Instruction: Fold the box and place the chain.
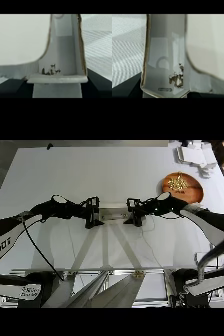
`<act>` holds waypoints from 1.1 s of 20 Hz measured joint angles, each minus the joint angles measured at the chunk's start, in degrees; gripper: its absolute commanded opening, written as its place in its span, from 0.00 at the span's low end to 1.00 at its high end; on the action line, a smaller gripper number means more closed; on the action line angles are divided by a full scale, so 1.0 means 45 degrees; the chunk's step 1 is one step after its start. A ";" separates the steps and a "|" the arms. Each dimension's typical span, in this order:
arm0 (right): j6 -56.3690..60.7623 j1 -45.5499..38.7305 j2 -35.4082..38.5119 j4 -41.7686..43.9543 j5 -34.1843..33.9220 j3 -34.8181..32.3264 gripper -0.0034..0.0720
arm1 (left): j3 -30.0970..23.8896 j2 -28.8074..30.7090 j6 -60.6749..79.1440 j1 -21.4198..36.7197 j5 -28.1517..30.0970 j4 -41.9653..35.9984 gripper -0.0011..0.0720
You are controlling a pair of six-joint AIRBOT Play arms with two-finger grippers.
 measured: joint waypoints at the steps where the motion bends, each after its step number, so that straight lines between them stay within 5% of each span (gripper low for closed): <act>1: 0.0000 0.0000 0.0000 0.0010 -0.0005 0.0000 0.93 | 0.0000 0.0000 0.0000 0.0000 0.0005 -0.0005 0.23; 2: 0.0058 0.0019 -0.0005 0.0058 -0.0005 0.0000 0.98 | 0.0000 -0.0010 -0.0010 -0.0005 0.0112 -0.0049 0.23; 11: 0.2089 -0.0962 0.1224 -0.2050 0.0423 -0.0010 0.93 | 0.0005 -0.0010 -0.0010 -0.0010 0.0073 -0.0015 0.23; 13: 0.2686 -0.1273 0.1880 -0.3050 0.0583 -0.0015 0.68 | 0.0005 -0.0010 -0.0010 -0.0010 0.0058 -0.0005 0.23; 15: 0.3196 -0.1496 0.2608 -0.3764 0.0772 -0.0015 0.14 | 0.0005 -0.0010 -0.0005 -0.0010 0.0049 -0.0005 0.23; 16: 0.3444 -0.1559 0.2987 -0.3993 0.0908 -0.0015 0.06 | 0.0005 -0.0010 -0.0005 -0.0010 0.0044 0.0000 0.23; 22: 0.4415 -0.1375 0.3997 -0.2550 0.2006 -0.0010 0.05 | 0.0005 -0.0015 0.0005 -0.0010 0.0024 0.0005 0.23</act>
